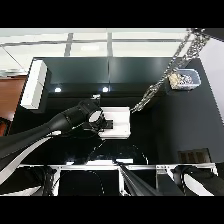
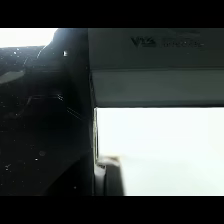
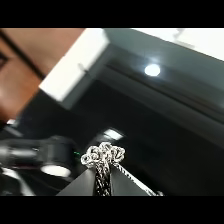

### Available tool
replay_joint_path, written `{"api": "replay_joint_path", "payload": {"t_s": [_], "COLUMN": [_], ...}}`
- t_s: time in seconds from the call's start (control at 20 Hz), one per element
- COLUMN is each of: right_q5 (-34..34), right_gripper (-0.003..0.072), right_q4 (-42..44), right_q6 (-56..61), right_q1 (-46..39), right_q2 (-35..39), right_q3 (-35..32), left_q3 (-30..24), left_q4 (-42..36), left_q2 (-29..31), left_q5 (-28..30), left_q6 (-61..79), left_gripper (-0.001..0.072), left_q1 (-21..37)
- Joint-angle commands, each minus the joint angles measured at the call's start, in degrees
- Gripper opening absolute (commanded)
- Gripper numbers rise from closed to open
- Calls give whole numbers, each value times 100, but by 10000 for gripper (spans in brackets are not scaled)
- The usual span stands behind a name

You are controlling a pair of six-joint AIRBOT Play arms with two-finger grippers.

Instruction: Fold the box and place the chain.

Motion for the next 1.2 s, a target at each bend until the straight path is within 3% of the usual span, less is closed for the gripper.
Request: {"api": "replay_joint_path", "payload": {"t_s": [0.0, 0.7, 1.0, 1.15], "right_q5": [-389, -966, -675, -505], "right_gripper": [12, 12, 13, 13], "right_q4": [570, 883, 566, 481], "right_q6": [72, 72, 114, 129], "right_q1": [201, 973, 979, 1355], "right_q2": [-76, -389, -466, -487], "right_q3": [-2, -2, -20, -719], "left_q3": [2, 2, 2, 2], "left_q4": [0, 2, 0, 2], "left_q2": [2, 2, 2, 2], "left_q5": [2, 4, 4, 4], "left_q6": [2, 0, 2, 2], "left_gripper": [27, 27, 28, 27], "left_q1": [0, 0, 0, 0]}}
